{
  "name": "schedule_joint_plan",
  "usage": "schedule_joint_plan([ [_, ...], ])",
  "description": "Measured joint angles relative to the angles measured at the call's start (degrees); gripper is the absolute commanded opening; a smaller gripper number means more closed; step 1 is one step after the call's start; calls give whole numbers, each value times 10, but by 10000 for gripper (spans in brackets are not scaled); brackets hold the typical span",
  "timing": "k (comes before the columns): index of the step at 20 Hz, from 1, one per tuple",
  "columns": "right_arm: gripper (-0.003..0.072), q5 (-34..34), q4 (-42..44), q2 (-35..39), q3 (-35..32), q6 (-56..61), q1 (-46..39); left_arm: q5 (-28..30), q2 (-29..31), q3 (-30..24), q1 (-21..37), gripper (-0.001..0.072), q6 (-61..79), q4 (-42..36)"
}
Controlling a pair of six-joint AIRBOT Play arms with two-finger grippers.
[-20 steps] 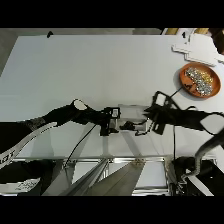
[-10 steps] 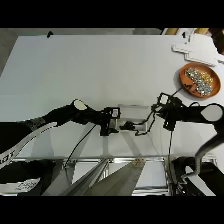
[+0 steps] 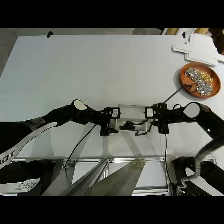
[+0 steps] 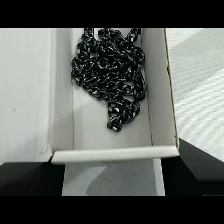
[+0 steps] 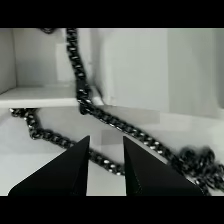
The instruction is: Fold the box and place the chain.
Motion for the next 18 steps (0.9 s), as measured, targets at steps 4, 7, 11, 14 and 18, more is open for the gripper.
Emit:
schedule_joint_plan([
  [4, 238, -13, 24, -9, -16, -43, 5, 0, 0, 0, 0, 170, 0, 0],
  [7, 237, -27, 45, -11, -24, -57, 7, 0, 0, 0, 0, 170, 0, 0],
  [11, 198, -40, 63, -12, -28, -63, 7, 0, 0, 0, 0, 170, 0, 0],
  [14, 162, -44, 82, -12, -29, -65, 7, 0, 0, 0, 0, 170, 0, 0],
  [18, 38, -47, 95, -12, -35, -66, 7, 0, 0, 0, 0, 170, 0, 0],
])
